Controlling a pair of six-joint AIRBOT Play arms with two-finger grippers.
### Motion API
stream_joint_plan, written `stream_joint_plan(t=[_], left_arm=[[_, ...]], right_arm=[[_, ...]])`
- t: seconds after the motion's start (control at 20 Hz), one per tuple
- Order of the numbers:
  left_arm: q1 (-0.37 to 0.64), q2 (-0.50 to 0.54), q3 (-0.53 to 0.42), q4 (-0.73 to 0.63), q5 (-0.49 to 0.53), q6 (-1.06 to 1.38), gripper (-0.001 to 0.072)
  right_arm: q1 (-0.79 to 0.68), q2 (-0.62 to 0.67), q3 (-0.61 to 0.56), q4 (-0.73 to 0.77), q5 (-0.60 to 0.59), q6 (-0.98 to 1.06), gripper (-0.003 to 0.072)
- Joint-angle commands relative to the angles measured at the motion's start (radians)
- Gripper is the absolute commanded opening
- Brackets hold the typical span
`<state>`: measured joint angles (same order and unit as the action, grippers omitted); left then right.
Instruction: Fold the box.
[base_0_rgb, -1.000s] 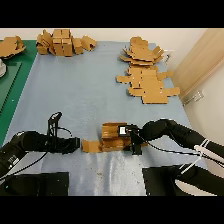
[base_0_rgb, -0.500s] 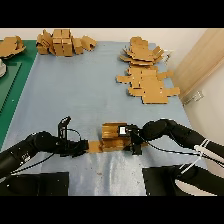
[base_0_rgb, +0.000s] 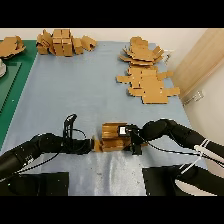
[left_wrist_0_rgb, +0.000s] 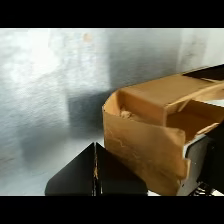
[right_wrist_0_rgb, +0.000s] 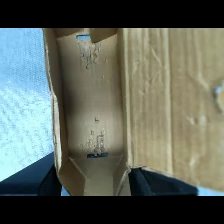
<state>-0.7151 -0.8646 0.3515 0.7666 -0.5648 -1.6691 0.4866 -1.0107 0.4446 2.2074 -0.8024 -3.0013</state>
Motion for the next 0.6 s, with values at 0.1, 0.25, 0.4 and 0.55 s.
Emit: stream_joint_plan(t=[0.1, 0.25, 0.4, 0.55], left_arm=[[-0.061, -0.006, 0.059, -0.003, 0.024, 0.018, 0.0011], [-0.097, -0.031, 0.061, 0.031, 0.037, -0.054, 0.0009], [-0.154, -0.059, 0.086, 0.233, 0.054, -0.273, 0.0007], [-0.232, -0.093, 0.169, 0.558, -0.002, -0.599, 0.0007]], right_arm=[[0.001, 0.000, 0.000, 0.000, 0.000, 0.000, 0.0470], [0.001, 0.000, 0.000, 0.000, 0.000, 0.000, 0.0470], [0.001, 0.000, 0.000, 0.000, 0.000, 0.000, 0.0470], [0.001, 0.000, 0.000, 0.000, 0.000, 0.000, 0.0470]])
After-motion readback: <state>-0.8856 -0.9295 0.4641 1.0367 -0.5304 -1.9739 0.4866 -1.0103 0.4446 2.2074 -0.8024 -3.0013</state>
